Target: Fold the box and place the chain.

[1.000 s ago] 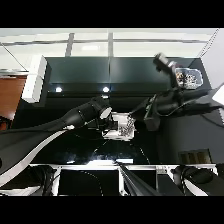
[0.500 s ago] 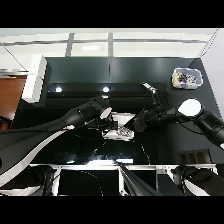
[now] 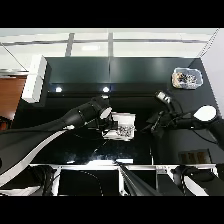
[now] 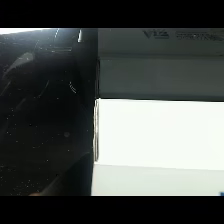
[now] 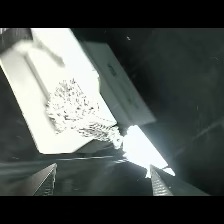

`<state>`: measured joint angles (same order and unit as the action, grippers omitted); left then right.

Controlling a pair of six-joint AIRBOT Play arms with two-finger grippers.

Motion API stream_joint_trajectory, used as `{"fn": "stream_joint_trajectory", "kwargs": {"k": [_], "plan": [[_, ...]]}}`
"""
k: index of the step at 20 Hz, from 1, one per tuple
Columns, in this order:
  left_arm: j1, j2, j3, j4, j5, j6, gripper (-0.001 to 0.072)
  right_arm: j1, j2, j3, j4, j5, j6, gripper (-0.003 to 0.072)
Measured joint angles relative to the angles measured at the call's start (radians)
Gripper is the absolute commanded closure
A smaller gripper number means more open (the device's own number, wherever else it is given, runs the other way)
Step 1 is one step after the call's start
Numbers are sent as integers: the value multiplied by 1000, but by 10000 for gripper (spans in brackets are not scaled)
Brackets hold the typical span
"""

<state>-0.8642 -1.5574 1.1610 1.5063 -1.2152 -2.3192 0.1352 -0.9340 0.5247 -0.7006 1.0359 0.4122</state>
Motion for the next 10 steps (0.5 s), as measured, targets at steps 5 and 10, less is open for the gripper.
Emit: {"fn": "stream_joint_trajectory", "kwargs": {"k": [5, 10], "plan": [[0, 0, 0, 0, 0, 0, 679, 94, -35, -63, 17, -149, -220, -9], [0, 0, 0, 0, 1, 0, 679, 197, -90, -76, 1, -311, -302, 3]]}}
